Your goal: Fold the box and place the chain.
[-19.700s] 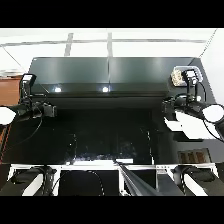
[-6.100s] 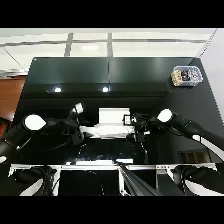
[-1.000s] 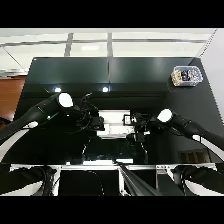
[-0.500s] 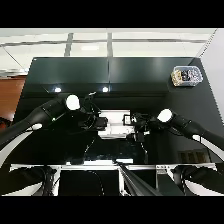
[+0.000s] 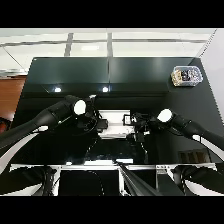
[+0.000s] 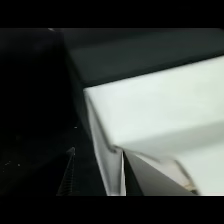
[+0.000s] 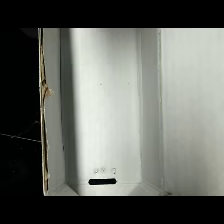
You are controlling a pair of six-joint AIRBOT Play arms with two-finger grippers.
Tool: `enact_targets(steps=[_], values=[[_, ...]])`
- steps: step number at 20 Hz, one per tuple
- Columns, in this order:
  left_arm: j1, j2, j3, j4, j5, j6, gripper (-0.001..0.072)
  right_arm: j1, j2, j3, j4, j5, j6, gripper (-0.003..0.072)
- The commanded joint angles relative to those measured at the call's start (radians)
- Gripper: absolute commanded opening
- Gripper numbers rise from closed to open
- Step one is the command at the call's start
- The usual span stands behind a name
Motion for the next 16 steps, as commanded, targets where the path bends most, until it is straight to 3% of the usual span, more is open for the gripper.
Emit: enact_targets(steps=[1, 6, 14, 16], values=[[-0.019, -0.035, 0.02, 0.067, -0.008, -0.094, 0.035, 0.0, 0.0, 0.0, 0.0, 0.0, 0.0, 0.0202], [-0.101, -0.053, 0.061, 0.196, -0.008, -0.305, 0.035, 0.0, 0.0, 0.0, 0.0, 0.0, 0.0, 0.0202], [-0.137, -0.074, 0.085, 0.225, -0.009, -0.362, 0.0347, 0.0, 0.0, 0.0, 0.0, 0.0, 0.0, 0.0201], [-0.14, -0.075, 0.085, 0.22, -0.007, -0.361, 0.0216, 0.0, 0.0, 0.0, 0.0, 0.0, 0.0, 0.0202]])
